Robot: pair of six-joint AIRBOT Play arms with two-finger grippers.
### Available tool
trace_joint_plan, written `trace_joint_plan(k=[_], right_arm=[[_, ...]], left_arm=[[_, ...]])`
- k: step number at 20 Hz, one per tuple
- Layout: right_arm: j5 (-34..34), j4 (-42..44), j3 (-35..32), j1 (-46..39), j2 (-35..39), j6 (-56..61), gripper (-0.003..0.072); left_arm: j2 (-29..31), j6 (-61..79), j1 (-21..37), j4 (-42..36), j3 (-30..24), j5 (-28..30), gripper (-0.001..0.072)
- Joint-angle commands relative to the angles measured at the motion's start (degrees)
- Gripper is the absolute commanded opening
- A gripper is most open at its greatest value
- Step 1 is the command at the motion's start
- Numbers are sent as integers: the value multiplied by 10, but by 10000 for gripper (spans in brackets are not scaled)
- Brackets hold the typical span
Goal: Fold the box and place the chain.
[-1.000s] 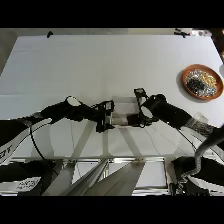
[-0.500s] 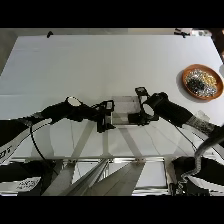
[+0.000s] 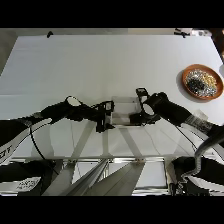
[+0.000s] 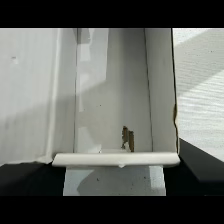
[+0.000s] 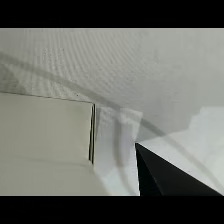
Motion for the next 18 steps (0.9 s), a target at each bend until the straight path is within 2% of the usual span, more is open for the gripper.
trace_joint_plan(k=[1,5,6,11,12,14,15,18], right_arm=[[-19,12,0,0,-10,2,368],[-19,14,0,1,-13,2,55],[-19,14,0,1,-13,-2,14],[-19,14,0,1,-12,-2,15],[-19,14,0,1,-10,-2,46],[-20,13,0,1,5,-6,330],[-21,13,0,1,16,-18,423],[-18,13,0,1,36,-27,446]], left_arm=[[0,-1,0,-2,0,1,394],[0,-1,0,-2,0,1,394],[0,-1,0,-2,0,1,394],[0,-1,0,-2,0,1,394],[0,-1,0,-2,0,1,394],[0,-1,0,-2,0,1,394],[0,-1,0,-2,0,1,394],[0,-1,0,-2,0,1,394]])
